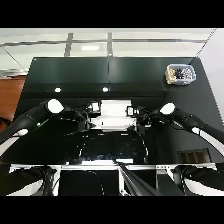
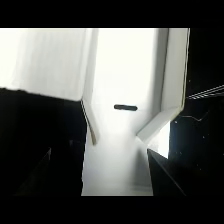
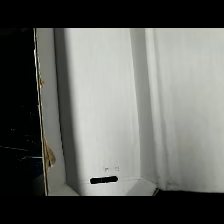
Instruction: Fold the box and place the chain.
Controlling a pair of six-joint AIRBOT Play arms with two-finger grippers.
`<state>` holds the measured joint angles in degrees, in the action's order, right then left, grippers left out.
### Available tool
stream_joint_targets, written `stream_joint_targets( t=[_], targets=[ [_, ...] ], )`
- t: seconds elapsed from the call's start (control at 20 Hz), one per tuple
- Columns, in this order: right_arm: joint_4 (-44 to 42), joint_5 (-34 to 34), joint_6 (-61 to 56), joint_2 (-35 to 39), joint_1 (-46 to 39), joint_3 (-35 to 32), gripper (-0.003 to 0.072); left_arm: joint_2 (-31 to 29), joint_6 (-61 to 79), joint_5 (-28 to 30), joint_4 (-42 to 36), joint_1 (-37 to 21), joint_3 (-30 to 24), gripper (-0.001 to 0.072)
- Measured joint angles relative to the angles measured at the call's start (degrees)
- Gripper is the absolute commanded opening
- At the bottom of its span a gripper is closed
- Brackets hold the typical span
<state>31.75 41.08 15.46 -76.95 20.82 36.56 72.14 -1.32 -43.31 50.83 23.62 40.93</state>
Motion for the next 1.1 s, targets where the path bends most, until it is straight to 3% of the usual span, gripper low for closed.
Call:
stream_joint_targets(
  t=[0.15,0.25,0.55,1.1],
  targets=[
    [0.0,0.0,0.0,0.0,0.0,0.0,0.014,2.5,0.9,-1.3,-2.1,0.8,2.3,0.042],
    [0.0,0.0,0.0,0.0,0.0,0.0,0.014,3.3,1.2,-3.8,-3.1,1.1,3.2,0.0335],
    [0.0,0.0,0.0,0.0,0.0,0.0,0.014,4.1,1.6,-8.8,-4.8,1.4,4.0,0.0332],
    [0.0,0.0,0.0,0.0,0.0,0.0,0.014,7.8,1.6,-5.4,-13.6,2.6,4.0,0.033]
  ],
)
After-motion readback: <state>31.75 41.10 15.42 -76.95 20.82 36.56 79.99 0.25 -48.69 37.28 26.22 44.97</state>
